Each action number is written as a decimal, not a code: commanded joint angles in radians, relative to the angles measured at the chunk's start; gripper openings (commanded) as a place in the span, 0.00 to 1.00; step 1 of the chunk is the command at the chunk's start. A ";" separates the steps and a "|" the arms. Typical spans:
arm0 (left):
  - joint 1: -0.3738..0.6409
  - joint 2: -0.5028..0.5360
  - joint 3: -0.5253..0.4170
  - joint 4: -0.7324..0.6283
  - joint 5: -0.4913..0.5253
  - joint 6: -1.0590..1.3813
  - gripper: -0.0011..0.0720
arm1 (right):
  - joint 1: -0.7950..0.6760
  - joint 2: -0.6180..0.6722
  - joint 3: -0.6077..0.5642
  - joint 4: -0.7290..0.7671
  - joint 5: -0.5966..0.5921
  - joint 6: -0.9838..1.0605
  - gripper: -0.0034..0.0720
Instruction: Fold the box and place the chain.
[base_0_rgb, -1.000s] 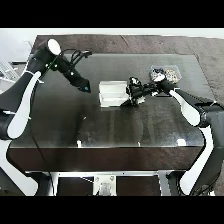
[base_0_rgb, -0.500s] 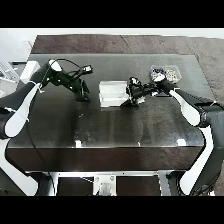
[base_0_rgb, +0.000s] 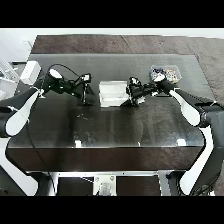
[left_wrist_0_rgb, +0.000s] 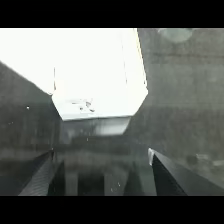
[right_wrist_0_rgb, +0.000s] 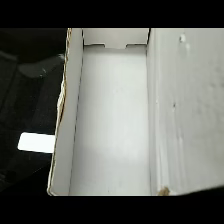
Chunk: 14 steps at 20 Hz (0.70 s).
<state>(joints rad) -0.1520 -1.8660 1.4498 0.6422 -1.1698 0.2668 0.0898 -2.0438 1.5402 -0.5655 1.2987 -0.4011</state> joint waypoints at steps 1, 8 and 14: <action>0.000 -0.033 -0.014 -0.138 0.003 0.139 1.00 | 0.001 -0.001 0.000 0.000 0.000 0.000 0.71; -0.002 -0.088 -0.014 -0.244 0.004 0.180 1.00 | 0.001 -0.001 0.000 0.000 0.000 0.000 0.71; -0.002 -0.104 -0.014 -0.281 -0.016 0.186 1.00 | 0.001 -0.001 0.000 0.000 0.000 0.000 0.71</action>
<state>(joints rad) -0.1539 -1.9579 1.4357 0.3912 -1.1740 0.4465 0.0898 -2.0438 1.5402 -0.5655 1.2987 -0.4015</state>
